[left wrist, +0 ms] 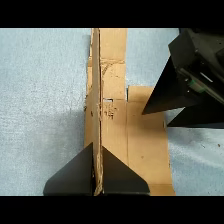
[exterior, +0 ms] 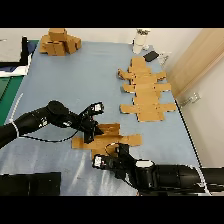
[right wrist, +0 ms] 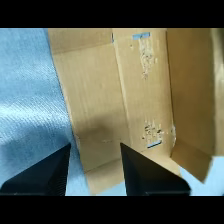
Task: Fold the box.
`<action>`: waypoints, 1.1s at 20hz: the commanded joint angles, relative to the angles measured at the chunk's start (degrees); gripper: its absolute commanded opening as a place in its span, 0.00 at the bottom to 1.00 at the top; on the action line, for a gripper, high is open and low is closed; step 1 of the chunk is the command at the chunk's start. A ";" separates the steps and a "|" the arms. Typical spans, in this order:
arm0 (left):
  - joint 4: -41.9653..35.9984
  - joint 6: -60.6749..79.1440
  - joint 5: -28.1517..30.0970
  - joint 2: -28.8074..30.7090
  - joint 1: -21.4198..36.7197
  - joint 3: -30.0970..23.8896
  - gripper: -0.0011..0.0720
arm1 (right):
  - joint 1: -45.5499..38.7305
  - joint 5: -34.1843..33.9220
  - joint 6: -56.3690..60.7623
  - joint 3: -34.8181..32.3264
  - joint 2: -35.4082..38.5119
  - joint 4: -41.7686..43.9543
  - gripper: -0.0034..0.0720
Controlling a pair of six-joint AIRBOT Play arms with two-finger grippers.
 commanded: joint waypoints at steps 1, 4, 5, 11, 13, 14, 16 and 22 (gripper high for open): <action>0.00 0.00 0.00 0.02 0.00 0.00 0.03 | 0.00 -1.05 0.74 0.96 -0.55 -2.95 0.67; 0.00 0.00 -0.02 0.02 0.00 0.00 0.03 | 0.00 -2.97 0.83 2.58 -0.55 -4.52 0.67; 0.00 0.00 -0.02 0.02 0.00 0.00 0.03 | 0.00 -3.10 1.84 2.73 -0.52 -4.83 0.67; 0.00 -0.02 -0.02 0.02 0.00 0.00 0.03 | 0.00 -2.84 3.06 2.73 -0.55 -3.17 0.67; 0.00 0.00 0.00 0.02 0.00 0.00 0.03 | 0.00 -2.89 3.13 2.73 -0.52 -4.26 0.80; 0.00 0.00 0.02 0.02 0.00 0.00 0.03 | -0.07 -2.91 4.33 2.86 -0.13 -3.89 1.00; 0.00 0.00 -0.02 0.02 0.00 0.00 0.03 | -2.38 -2.21 6.60 2.78 1.44 -1.75 1.00; 0.00 -0.02 -0.02 0.02 -0.02 0.00 0.03 | -7.15 4.17 4.11 -3.52 9.14 -5.53 1.00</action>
